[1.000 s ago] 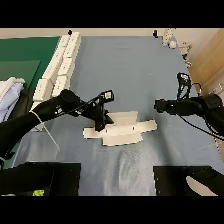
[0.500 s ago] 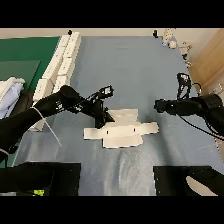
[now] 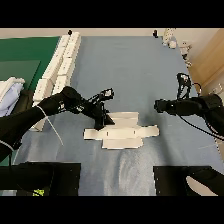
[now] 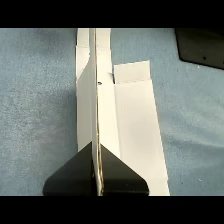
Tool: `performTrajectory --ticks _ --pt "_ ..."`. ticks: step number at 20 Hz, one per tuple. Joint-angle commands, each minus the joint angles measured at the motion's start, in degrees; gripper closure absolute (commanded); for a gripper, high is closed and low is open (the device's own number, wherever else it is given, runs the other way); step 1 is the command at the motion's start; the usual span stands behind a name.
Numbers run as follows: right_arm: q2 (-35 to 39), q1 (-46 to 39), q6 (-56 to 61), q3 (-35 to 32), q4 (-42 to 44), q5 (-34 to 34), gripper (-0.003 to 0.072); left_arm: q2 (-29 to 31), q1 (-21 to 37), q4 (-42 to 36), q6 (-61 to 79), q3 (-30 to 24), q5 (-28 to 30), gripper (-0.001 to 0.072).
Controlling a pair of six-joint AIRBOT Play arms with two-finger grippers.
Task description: Fold the box.
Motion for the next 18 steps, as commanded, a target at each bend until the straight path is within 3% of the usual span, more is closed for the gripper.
performTrajectory --ticks 1,2,3,4,7,9,15,16,17,18 --pt "0.0 0.07 0.0 -0.02 0.59 -0.61 0.0319 -0.11 -0.02 0.2 0.33 0.02 0.2 0.0698" --pt "0.0 0.07 -0.04 0.0 1.57 -1.42 0.0362 -0.11 -0.02 0.17 0.33 0.02 0.22 0.0697" --pt "0.0 0.11 -1.53 0.0 3.19 -2.62 0.0567 -0.11 -0.02 0.17 -0.04 0.02 0.17 0.0697" --pt "0.0 0.11 -4.87 0.0 6.25 -4.17 0.0682 -0.11 -0.02 0.17 -0.87 0.02 0.17 0.0697" --pt "0.68 1.42 -15.8 -0.02 16.17 -9.31 0.0684 -0.11 -0.02 0.15 -0.9 0.02 0.2 0.0697" --pt "2.78 6.4 -17.07 -0.17 16.09 -13.31 0.0685 -0.11 -0.02 0.15 -0.9 0.02 0.17 0.0697" --pt "13.07 35.01 -15.91 -5.68 15.65 -15.96 0.0681 -0.11 -0.02 0.13 -0.9 0.02 0.17 0.0697" --pt "13.46 40.02 -15.93 -6.23 14.73 -15.91 0.0613 -0.11 -0.02 0.15 -0.9 0.02 0.17 0.0697" --pt "13.25 44.3 -15.93 -6.38 12.76 -15.72 0.0364 -0.11 -0.02 0.15 -0.9 0.02 0.17 0.0697" --pt "12.46 48.04 -15.98 -6.36 9.31 -15.1 0.0183 -0.11 -0.02 0.15 -0.9 0.02 0.2 0.0697"
